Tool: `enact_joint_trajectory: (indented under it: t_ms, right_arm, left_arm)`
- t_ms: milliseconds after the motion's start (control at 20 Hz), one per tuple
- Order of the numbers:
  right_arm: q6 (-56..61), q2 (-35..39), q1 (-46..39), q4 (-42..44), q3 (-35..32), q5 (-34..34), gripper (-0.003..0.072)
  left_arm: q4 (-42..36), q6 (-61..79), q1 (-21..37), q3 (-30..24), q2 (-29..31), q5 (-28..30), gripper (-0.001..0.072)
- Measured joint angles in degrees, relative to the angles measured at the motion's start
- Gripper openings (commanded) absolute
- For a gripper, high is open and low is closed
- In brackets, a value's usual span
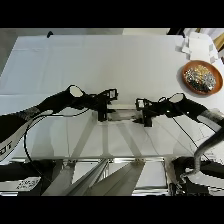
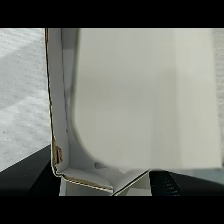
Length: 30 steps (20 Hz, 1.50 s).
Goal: Fold the box and place the chain.
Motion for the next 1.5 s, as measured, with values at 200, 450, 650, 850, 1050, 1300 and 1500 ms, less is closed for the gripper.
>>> enact_joint_trajectory:
  t_ms: [200, 450, 650, 850, 1050, 1300, 1500]
  right_arm:
    - [0.0, 0.0, 0.0, 0.0, 0.0, 0.0, 0.0454]
    - [0.0, 0.0, 0.0, 0.0, 0.0, 0.0, 0.0454]
    - [0.0, 0.0, 0.0, 0.0, 0.0, 0.0, 0.0454]
    - [0.0, 0.0, 0.0, 0.0, 0.0, 0.1, 0.0454]
    - [0.0, 0.0, 0.0, 0.0, 0.0, 0.1, 0.0454]
    - [0.0, 0.0, 0.0, 0.0, 0.0, 0.1, 0.0454]
    - [0.0, 0.0, 0.0, 0.0, 0.0, 0.1, 0.0454]
  left_arm:
    - [0.0, 0.0, 0.0, 0.0, 0.0, 0.0, 0.0013]
    - [0.0, 0.0, 0.0, 0.0, 0.0, 0.0, 0.0013]
    - [0.0, 0.0, 0.0, 0.0, 0.0, 0.0, 0.0013]
    - [0.0, 0.0, 0.0, 0.0, 0.0, -0.3, 0.0013]
    - [0.1, 0.0, 0.0, 0.0, 0.0, -0.4, 0.0146]
    - [0.1, 0.0, 0.0, 0.0, 1.4, -1.0, 0.0500]
    - [0.2, 0.0, 0.0, 0.0, 2.9, -1.1, 0.0513]
